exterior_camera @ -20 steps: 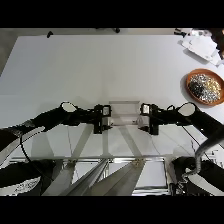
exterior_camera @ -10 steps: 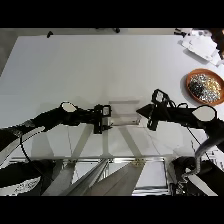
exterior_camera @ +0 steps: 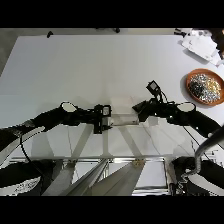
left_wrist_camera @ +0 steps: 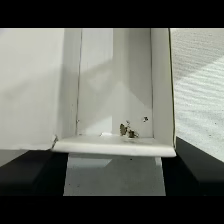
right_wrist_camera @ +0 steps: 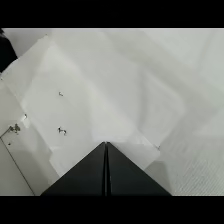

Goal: Fold the box and place the chain.

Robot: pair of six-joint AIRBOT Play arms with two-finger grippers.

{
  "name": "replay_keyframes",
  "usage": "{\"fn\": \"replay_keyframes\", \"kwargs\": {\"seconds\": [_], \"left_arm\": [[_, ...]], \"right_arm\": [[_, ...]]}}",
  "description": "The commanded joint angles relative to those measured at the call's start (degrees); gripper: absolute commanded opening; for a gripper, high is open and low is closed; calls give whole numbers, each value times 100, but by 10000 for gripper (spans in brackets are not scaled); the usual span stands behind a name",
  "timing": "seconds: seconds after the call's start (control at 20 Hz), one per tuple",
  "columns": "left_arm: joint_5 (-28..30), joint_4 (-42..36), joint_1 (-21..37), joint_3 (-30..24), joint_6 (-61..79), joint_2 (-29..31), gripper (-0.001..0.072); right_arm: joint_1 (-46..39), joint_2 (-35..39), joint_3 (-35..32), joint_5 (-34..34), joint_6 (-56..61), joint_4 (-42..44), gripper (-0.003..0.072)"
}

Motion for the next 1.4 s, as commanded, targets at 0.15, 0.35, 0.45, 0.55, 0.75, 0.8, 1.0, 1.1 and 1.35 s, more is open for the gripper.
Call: {"fn": "replay_keyframes", "kwargs": {"seconds": [0.15, 0.35, 0.45, 0.55, 0.75, 0.8, 1.0, 1.1, 1.35], "left_arm": [[2, 0, 4, 2, 2, 4, 319], [4, 0, 4, 0, 0, 4, 319], [2, 0, 4, 0, 0, 4, 319], [2, 0, 4, 0, 0, 4, 319], [2, 0, 4, 0, 0, 4, 319], [2, 0, 4, 2, 0, 4, 319], [2, 0, 4, 0, 0, 4, 319], [2, 0, 4, 0, 0, 4, 319], [2, 0, 4, 0, 0, 4, 319]], "right_arm": [[92, -11, 2, 22, 295, 149, 14], [92, 1040, 2, 57, 343, -57, 14], [92, 1685, 2, 79, 564, -925, 14], [94, 2197, 2, 664, 566, -2688, 12], [92, 2426, -2, 2334, 708, -5904, 14], [92, 2426, -2, 2472, 796, -5967, 17], [94, 2385, -85, 1609, 730, -5069, 288], [94, 2210, -101, 1239, 638, -5025, 288], [101, 1364, -98, 1130, -44, -4592, 254]]}}
